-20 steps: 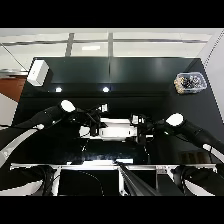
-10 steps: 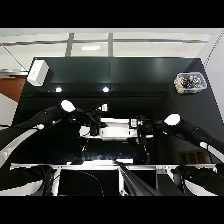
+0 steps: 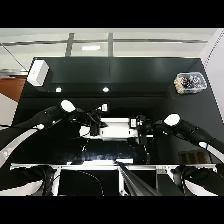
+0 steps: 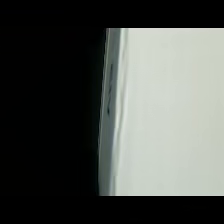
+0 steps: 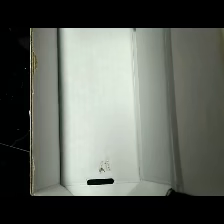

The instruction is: Fold the box and place the chain.

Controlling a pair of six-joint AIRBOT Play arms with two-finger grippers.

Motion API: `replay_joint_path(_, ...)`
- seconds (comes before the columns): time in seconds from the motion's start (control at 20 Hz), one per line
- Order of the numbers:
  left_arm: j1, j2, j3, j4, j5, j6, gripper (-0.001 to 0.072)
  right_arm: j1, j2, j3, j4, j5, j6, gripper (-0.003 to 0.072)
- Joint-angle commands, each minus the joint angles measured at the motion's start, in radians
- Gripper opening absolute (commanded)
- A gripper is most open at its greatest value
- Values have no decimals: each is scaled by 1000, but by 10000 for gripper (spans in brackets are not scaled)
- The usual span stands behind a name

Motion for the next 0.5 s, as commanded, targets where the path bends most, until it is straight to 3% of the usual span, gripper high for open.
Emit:
replay_joint_path(0.0,0,0,0,0,-1,1,30,1,0,0,0,-3,3,705)
replay_joint_path(0.45,-1,0,0,0,-2,1,30,42,-5,0,-44,-48,45,704)
